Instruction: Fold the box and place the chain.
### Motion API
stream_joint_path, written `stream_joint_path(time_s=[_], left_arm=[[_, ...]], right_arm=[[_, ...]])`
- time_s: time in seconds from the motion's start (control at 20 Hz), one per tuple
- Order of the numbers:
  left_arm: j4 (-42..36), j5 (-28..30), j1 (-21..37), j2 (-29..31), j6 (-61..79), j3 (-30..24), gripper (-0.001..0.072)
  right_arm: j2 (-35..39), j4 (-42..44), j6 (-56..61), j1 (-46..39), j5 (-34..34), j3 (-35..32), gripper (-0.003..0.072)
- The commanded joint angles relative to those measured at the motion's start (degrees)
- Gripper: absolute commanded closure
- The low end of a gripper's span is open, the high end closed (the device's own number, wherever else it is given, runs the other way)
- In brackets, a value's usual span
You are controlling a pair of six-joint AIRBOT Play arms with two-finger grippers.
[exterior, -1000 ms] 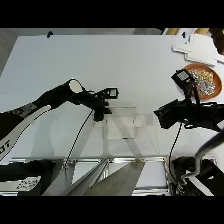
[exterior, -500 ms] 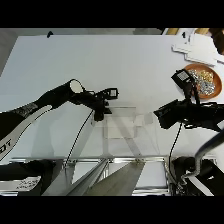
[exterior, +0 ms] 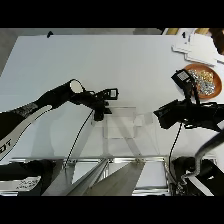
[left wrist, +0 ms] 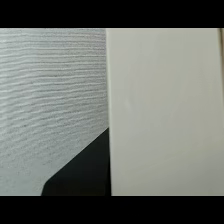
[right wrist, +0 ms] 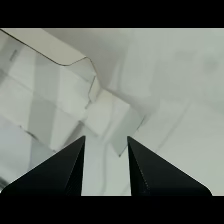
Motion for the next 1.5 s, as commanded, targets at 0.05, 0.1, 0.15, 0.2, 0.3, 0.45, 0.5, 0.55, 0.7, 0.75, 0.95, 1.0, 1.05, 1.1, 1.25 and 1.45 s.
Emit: stream_joint_path(time_s=[0.05, 0.1, 0.15, 0.2, 0.3, 0.45, 0.5, 0.55, 0.7, 0.75, 0.95, 1.0, 1.05, 1.1, 1.25, 1.45], left_arm=[[0.2, 0.0, 0.0, 0.0, 0.0, 0.0, 0.0701], [0.2, 0.0, 0.0, 0.0, 0.0, 0.0, 0.0701], [0.2, 0.0, 0.0, 0.0, 0.0, 0.0, 0.0701], [0.2, 0.0, 0.0, 0.0, 0.0, 0.0, 0.0701], [0.2, 0.0, 0.0, 0.0, 0.0, 0.0, 0.0701], [0.2, 0.0, 0.0, 0.0, 0.0, 0.0, 0.0701], [0.2, 0.0, 0.0, 0.0, 0.0, 0.0, 0.0701], [0.2, 0.0, 0.0, 0.0, 0.0, 0.0, 0.0701], [0.2, 0.0, 0.0, 0.0, 0.0, 0.0, 0.0701], [0.2, 0.0, 0.0, 0.0, 0.0, 0.0, 0.0701], [0.2, 0.0, 0.0, 0.0, 0.0, 0.0, 0.0701], [0.2, 0.0, 0.0, 0.0, 0.0, 0.0, 0.0701], [0.2, 0.0, 0.0, 0.0, 0.0, 0.0, 0.0701], [0.2, 0.0, 0.0, 0.0, 0.0, 0.0, 0.0701], [0.2, 0.0, 0.0, 0.0, 0.0, 0.0, 0.0701], [0.2, 0.0, 0.0, 0.0, 0.0, 0.0, 0.0701]], right_arm=[[0.0, 0.3, 0.0, 0.0, 2.6, 0.0, 0.0397], [0.0, 0.7, -0.1, 0.0, 3.2, 0.0, 0.0474], [0.0, 2.2, -1.3, 0.0, 3.5, 0.0, 0.0583], [0.0, 5.0, -4.3, 0.0, 3.9, 0.0, 0.0674], [0.0, 11.8, -8.8, 0.0, 4.3, 0.0, 0.0671], [0.0, 14.5, -11.1, 0.0, 5.9, -0.4, 0.0671], [0.0, 14.7, -12.2, 0.1, 6.8, -1.0, 0.0671], [0.1, 15.8, -15.2, 0.5, 7.7, -1.8, 0.0671], [1.0, 15.9, -18.5, 8.5, 6.2, -4.3, 0.0671], [1.0, 14.2, -18.5, 12.1, 3.9, -5.0, 0.0671], [0.9, 5.3, -18.3, 21.6, -6.5, -9.1, 0.0671], [0.9, 3.0, -18.3, 21.9, -7.4, -10.3, 0.0672], [0.9, 1.7, -18.3, 21.9, -7.5, -11.5, 0.0671], [0.9, 1.2, -18.3, 21.9, -7.5, -12.9, 0.0671], [1.1, 1.1, -18.4, 21.9, -8.7, -18.0, 0.0671], [1.5, -3.7, -18.3, 22.3, -12.5, -20.8, 0.0671]])
